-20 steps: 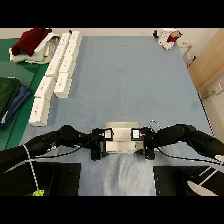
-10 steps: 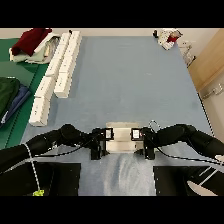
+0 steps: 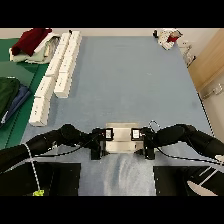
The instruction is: Fold the box.
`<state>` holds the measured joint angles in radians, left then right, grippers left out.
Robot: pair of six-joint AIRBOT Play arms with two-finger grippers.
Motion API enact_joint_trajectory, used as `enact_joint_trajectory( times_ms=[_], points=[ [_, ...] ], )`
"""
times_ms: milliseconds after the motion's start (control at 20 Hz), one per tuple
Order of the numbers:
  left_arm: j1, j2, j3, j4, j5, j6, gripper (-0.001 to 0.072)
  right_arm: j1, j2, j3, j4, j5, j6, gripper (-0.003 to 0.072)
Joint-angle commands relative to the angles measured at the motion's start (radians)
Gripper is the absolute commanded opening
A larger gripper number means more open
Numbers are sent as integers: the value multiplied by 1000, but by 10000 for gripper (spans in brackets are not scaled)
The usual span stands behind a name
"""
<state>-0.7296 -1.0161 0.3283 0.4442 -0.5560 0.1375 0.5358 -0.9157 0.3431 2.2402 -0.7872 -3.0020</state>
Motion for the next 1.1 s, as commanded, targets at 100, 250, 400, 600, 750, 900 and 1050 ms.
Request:
enact_joint_trajectory(
  times_ms=[100,250,400,600,750,900,1050],
  points=[
    [0,-1,1,1,-2,1,462,0,1,0,0,1,0,510],
    [0,-1,1,1,-2,1,462,0,1,0,0,1,0,509],
    [0,-1,1,1,-2,1,462,0,1,0,0,2,0,510],
    [0,-1,1,1,-2,1,462,0,1,0,1,-4,2,510],
    [0,-1,1,1,-2,1,462,0,7,5,-18,-12,85,718],
    [0,-1,1,1,-2,1,462,0,76,43,-184,-98,278,718],
    [0,-1,1,1,-2,1,462,0,175,105,-435,-295,605,718]
  ],
)
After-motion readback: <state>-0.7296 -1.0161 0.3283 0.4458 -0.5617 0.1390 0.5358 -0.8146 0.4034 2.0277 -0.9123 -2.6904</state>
